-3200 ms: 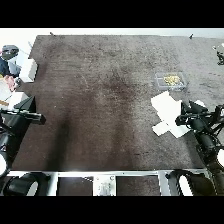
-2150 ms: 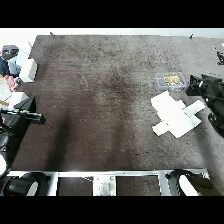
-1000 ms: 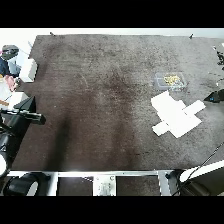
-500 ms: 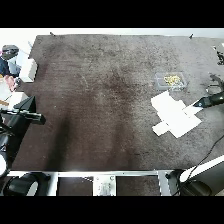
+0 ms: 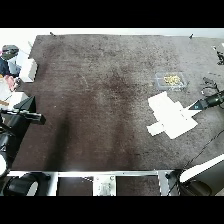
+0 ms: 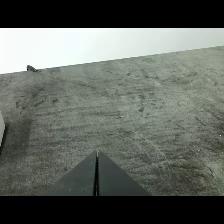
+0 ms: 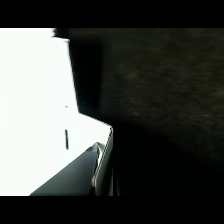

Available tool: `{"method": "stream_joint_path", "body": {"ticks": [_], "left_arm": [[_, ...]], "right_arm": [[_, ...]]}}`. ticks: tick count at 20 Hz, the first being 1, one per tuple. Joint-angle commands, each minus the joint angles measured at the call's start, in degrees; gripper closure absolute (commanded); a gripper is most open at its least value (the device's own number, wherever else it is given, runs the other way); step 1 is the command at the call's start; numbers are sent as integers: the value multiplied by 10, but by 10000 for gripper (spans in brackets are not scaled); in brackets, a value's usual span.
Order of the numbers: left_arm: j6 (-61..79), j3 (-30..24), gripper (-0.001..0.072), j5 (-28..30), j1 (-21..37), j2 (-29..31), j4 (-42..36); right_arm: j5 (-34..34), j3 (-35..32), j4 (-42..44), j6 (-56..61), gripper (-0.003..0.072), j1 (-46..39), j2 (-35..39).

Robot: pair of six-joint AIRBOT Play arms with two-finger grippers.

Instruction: Fold the box and place the chain.

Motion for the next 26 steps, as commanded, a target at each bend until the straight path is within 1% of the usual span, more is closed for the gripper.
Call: {"method": "stream_joint_path", "body": {"ticks": [1,3,5,8,11,14,16,17,19,21,23,26], "left_arm": [[0,0,699,0,0,0,0],[0,0,699,0,0,0,0],[0,0,699,0,0,0,0],[0,0,699,0,0,0,0],[0,0,699,0,0,0,0],[0,0,699,0,0,0,0],[0,0,699,0,0,0,0],[0,0,699,0,0,0,0],[0,0,699,0,0,0,0],[0,0,699,0,0,0,0],[0,0,699,0,0,0,0],[0,0,699,0,0,0,0]], "right_arm": [[33,-8,41,-6,657,1,5],[49,-20,68,-5,675,1,12],[58,-44,105,13,676,1,24],[58,-113,157,30,677,4,61],[53,-214,213,30,678,23,119],[-6,-328,264,0,678,67,187],[-45,-402,337,-20,678,112,224],[-56,-437,388,-44,678,140,241],[-113,-494,481,-86,678,201,273],[-208,-517,553,-85,678,267,289],[-303,-516,591,-81,678,330,290],[-442,-516,601,-81,678,400,290]]}}
